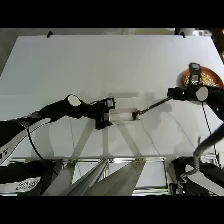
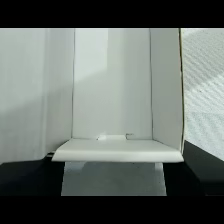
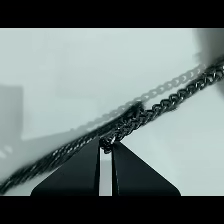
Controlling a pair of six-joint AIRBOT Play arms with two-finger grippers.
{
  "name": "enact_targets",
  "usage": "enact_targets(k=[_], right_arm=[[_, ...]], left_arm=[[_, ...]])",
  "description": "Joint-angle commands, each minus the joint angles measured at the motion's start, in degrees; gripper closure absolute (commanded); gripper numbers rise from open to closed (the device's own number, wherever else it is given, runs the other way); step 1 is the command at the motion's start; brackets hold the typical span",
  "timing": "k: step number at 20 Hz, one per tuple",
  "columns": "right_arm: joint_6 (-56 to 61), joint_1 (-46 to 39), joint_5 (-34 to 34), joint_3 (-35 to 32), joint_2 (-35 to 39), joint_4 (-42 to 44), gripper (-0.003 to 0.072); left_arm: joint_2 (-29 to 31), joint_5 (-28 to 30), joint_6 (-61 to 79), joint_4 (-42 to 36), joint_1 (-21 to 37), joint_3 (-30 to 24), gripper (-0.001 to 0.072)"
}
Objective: Fold the box and place the chain.
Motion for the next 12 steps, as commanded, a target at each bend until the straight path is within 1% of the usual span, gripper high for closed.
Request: enact_targets(k=[1,6,9,12], right_arm=[[-2.2,9.5,6.5,-0.1,3.0,3.1,0.067],[-1.9,23.1,5.4,0.0,5.7,9.6,0.0669],[-1.7,28.2,2.9,0.0,9.8,13.1,0.0668],[-1.7,32.1,-0.6,0.0,14.3,20.2,0.0668]], left_arm=[[0.0,0.0,0.0,0.0,0.0,0.0,0.0699],[0.0,0.0,0.0,0.0,0.0,0.0,0.0699],[0.0,0.0,0.0,0.0,0.0,0.0,0.0699],[0.0,0.0,0.0,0.0,0.0,0.0,0.0699]])
